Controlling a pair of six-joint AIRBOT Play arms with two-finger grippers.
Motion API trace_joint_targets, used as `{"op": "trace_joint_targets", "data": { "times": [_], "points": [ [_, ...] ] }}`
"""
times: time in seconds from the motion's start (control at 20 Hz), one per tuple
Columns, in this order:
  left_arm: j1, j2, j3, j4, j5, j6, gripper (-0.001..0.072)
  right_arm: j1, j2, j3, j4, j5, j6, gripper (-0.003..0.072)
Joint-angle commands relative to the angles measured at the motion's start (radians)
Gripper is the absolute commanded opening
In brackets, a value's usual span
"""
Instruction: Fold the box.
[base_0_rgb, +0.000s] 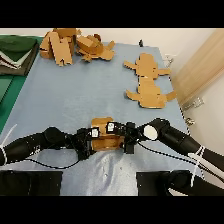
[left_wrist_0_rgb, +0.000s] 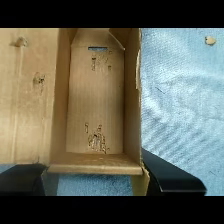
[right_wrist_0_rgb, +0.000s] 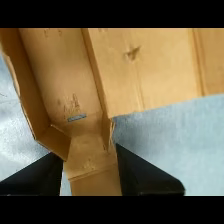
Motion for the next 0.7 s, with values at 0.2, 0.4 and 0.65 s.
{"op": "trace_joint_targets", "data": {
  "times": [0.2,0.4,0.65],
  "points": [
    [0.0,0.0,0.0,0.0,0.0,0.0,0.0467,0.014,0.0,-0.002,0.078,-0.037,-0.021,0.0281],
    [0.0,0.0,0.0,0.0,0.001,0.0,0.0467,0.015,0.0,-0.002,0.139,-0.035,-0.021,0.008],
    [0.0,0.0,0.0,0.0,0.001,0.0,0.0467,0.015,-0.026,-0.002,0.164,-0.06,-0.04,0.0024]
  ]
}}
